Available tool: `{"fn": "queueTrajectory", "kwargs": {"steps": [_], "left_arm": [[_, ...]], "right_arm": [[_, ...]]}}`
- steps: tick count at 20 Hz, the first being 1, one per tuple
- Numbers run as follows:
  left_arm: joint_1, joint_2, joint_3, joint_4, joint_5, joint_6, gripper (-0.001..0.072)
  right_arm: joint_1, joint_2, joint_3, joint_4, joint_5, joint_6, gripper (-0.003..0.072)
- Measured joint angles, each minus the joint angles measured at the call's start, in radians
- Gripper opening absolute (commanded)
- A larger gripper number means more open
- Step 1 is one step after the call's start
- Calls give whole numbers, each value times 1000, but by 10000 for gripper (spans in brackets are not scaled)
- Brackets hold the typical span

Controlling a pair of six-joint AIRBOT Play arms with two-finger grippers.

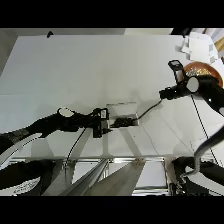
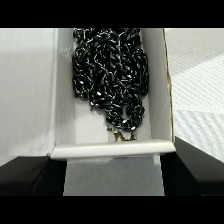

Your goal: Fold the box and place the chain.

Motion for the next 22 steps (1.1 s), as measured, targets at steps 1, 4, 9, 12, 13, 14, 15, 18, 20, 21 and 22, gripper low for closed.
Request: {"fn": "queueTrajectory", "kwargs": {"steps": [1,4,9,12,13,14,15,18,20,21,22], "left_arm": [[0,0,0,0,0,0,103],[0,0,0,0,0,0,103],[0,0,0,0,0,0,103],[0,0,0,0,0,0,103],[0,0,0,0,0,0,103],[0,0,0,0,0,0,103],[0,0,0,0,0,0,103],[0,0,0,0,0,0,103],[0,0,0,0,0,0,103],[0,0,0,0,0,0,103],[0,0,0,0,0,0,103]], "right_arm": [[0,40,0,-1,10,-3,13],[0,167,0,47,69,-44,13],[0,402,0,312,167,-191,13],[0,513,0,473,208,-245,13],[0,537,0,520,220,-260,13],[0,557,0,571,234,-271,13],[0,573,0,629,249,-288,13],[0,596,0,801,283,-343,13],[0,599,0,878,292,-370,13],[0,599,0,906,297,-379,13],[1,593,0,934,299,-390,14]]}}
